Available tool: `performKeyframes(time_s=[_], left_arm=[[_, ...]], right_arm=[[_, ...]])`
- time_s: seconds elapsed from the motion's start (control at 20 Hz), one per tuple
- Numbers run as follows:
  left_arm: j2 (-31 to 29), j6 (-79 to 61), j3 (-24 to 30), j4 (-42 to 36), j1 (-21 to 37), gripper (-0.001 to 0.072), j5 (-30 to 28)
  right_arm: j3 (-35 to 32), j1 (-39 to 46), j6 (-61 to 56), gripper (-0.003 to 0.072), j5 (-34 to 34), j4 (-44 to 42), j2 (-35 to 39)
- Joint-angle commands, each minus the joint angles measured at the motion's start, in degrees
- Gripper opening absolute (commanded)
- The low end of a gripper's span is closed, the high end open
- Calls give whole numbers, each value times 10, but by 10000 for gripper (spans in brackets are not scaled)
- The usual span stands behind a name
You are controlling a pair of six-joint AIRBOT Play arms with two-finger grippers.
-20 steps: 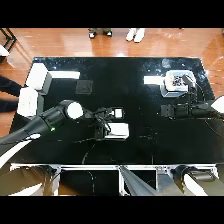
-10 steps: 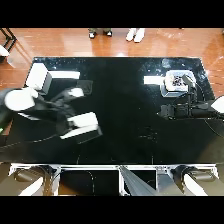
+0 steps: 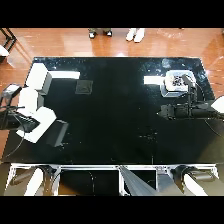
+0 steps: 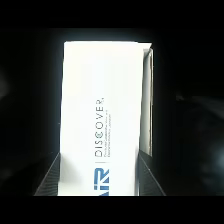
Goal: Fold the box and place the chain.
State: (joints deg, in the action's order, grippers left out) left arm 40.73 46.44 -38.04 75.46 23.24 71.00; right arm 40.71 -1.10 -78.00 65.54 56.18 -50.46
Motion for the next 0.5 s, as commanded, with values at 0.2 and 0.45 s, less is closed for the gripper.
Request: performKeyframes(time_s=[0.2, 0.45], left_arm=[[2, 33, 7, 47, 230, 23, -16], [55, -54, 8, -31, 275, 59, -78]], right_arm=[[0, -1, 5, 20, -14, -1, 0], [0, -1, 4, 20, -34, -2, 0]])
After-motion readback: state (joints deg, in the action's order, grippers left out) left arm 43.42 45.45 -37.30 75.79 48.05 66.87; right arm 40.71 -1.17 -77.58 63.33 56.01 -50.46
